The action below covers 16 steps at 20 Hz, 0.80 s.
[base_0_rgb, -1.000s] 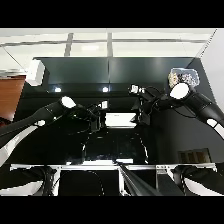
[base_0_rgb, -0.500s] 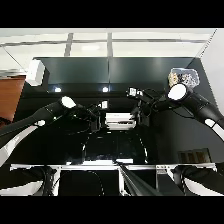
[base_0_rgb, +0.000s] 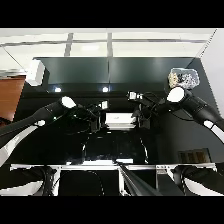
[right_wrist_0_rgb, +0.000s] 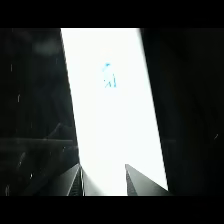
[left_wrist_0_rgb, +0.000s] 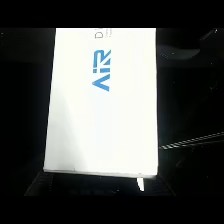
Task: Fold the box and place the chain.
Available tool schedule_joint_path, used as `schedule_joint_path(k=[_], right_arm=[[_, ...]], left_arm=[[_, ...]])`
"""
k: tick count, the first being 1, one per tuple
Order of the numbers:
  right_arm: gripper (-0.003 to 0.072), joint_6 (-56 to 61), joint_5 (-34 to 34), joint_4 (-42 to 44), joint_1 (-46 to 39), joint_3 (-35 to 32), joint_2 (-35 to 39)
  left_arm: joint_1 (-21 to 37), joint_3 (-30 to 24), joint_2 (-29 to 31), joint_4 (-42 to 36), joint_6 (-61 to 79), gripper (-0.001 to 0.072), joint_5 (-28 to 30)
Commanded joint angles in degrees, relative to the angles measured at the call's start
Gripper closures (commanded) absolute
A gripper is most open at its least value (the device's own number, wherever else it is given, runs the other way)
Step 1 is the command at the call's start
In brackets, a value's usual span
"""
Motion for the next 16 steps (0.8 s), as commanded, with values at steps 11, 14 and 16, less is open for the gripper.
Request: schedule_joint_path(k=[11, 14, 16], right_arm=[[0.0341, 28.1, 4.1, 2.9, -1.3, -1.6, 4.2], [0.0682, 35.4, 2.9, 9.4, -1.1, -2.5, 4.2], [0.0669, 36.0, -1.8, 12.6, -1.1, -3.3, 3.8]], left_arm=[[0.0, 0.0, -0.1, 0.0, -0.1, 0.0222, 0.2], [0.0, 0.0, -0.1, 0.0, -0.1, 0.0222, 0.2], [0.0, 0.0, -0.1, 0.0, -0.1, 0.0222, 0.2]])
